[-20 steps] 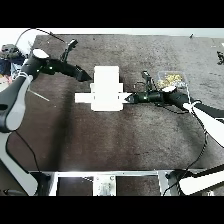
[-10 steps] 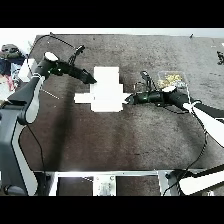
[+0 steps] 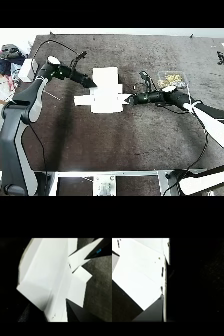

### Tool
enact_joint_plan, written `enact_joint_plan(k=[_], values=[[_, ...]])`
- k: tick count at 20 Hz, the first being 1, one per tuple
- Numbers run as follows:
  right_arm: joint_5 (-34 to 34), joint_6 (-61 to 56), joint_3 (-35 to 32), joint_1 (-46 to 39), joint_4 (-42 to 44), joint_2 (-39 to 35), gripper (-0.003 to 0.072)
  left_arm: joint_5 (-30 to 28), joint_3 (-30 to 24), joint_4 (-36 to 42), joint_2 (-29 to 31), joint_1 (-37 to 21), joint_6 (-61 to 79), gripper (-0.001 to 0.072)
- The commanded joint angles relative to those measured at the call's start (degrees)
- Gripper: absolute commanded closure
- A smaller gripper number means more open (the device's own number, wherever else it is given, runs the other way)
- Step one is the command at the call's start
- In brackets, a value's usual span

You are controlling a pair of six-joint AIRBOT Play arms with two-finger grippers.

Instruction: Fold the box and place the chain.

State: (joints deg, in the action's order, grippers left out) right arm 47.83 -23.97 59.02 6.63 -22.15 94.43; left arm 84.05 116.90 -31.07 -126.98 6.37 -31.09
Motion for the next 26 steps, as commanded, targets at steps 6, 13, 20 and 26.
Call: enact_joint_plan(k=[6, 13, 20, 26], values=[[0.37, -0.02, 0.07, -0.02, -0.17, -0.09, 0.0676, 3.8, 0.0, 0.44, -1.42, 2.1, 2.99, 0.0311], [1.22, -0.02, 0.07, -0.02, -0.83, -0.09, 0.0675, 4.07, 0.0, 1.14, -1.4, 1.38, 3.15, 0.0523], [-0.87, 0.0, 0.07, -0.48, -0.59, -1.6, 0.0291, 7.39, 0.0, -1.16, -1.42, 1.4, 11.19, 0.0698], [-2.19, -0.24, 0.07, -6.45, -0.55, -7.89, 0.0297, 5.33, 0.0, -1.01, -1.31, 1.57, 26.62, 0.07]])
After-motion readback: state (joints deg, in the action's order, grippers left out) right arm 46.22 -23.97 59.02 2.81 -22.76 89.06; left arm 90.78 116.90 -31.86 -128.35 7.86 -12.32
